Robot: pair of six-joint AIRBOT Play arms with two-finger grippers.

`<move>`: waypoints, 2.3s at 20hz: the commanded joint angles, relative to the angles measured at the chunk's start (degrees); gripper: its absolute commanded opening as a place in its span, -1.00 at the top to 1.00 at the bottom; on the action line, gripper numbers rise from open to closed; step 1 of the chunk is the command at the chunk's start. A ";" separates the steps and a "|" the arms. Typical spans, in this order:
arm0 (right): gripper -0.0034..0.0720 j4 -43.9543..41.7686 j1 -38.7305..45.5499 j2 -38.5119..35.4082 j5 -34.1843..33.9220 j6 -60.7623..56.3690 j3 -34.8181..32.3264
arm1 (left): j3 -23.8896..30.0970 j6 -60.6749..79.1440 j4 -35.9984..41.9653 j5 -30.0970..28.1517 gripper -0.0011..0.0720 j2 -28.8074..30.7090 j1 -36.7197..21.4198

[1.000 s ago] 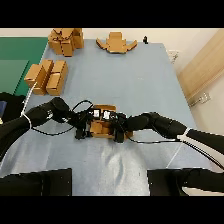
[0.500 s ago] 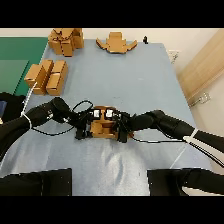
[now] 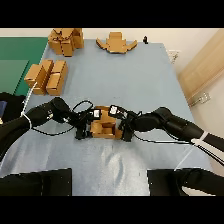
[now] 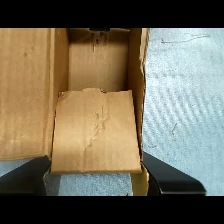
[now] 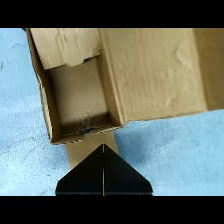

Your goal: Fold the box.

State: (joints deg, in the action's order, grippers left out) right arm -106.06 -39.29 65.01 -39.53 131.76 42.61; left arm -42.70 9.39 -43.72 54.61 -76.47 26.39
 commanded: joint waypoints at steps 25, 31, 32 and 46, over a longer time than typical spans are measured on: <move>0.91 2.34 16.83 -20.02 -10.43 -44.81 -10.54 | -0.04 0.00 0.00 -0.22 0.33 0.07 -0.07; 0.91 -16.94 18.01 -6.75 -8.41 -33.22 -13.86 | -0.04 0.02 0.00 -0.22 0.33 0.07 -0.07; 0.91 -19.61 18.01 -3.74 -6.51 -31.12 -13.86 | -0.04 0.02 0.00 -0.22 0.33 0.07 -0.07; 0.91 -43.63 17.99 -1.99 -6.73 -11.58 -11.82 | -0.04 0.00 0.00 -0.15 0.33 0.07 -0.07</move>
State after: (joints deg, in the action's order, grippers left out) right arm -146.61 -21.32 64.07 -45.01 118.15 30.63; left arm -42.68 9.37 -43.72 54.43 -76.44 26.39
